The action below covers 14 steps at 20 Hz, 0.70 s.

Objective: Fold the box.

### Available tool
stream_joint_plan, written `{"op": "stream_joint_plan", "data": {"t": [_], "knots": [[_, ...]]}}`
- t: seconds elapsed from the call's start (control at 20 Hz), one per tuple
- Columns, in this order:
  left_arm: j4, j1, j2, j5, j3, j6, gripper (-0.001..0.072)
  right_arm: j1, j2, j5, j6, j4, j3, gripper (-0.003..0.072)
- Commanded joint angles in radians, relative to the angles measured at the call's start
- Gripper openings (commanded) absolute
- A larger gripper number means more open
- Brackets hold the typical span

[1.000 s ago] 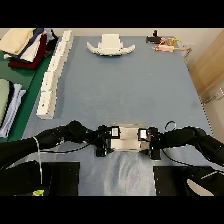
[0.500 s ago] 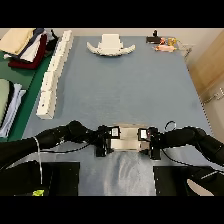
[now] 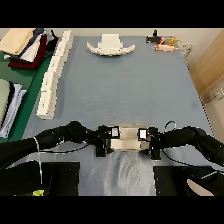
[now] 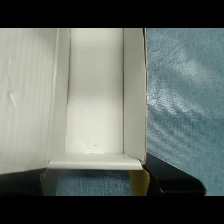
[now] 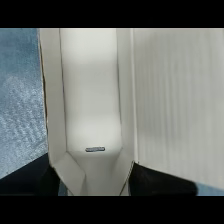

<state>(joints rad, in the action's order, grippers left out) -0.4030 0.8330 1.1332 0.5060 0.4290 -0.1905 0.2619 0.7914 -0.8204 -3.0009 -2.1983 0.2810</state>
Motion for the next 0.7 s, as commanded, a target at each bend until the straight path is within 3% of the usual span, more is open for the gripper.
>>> {"op": "stream_joint_plan", "data": {"t": [0.0,0.1,0.15,0.45,0.65], "knots": [[0.0,0.001,0.0,-0.001,0.0,0.0,0.0596,0.0,-0.001,0.0,0.0,0.023,0.001,0.0518],[0.0,0.001,0.0,-0.001,0.0,0.0,0.0596,0.0,-0.001,0.0,0.0,0.021,0.005,0.056],[0.0,0.001,0.0,-0.001,0.0,0.0,0.0596,0.0,-0.001,-0.003,0.002,0.021,0.007,0.072],[0.0,0.001,0.0,-0.001,0.0,0.0,0.0596,-0.001,-0.002,-0.069,0.06,0.062,0.009,0.072],[0.0,0.001,0.0,-0.001,0.0,0.0,0.0596,-0.001,-0.076,-0.159,0.187,0.185,0.045,0.072]]}}
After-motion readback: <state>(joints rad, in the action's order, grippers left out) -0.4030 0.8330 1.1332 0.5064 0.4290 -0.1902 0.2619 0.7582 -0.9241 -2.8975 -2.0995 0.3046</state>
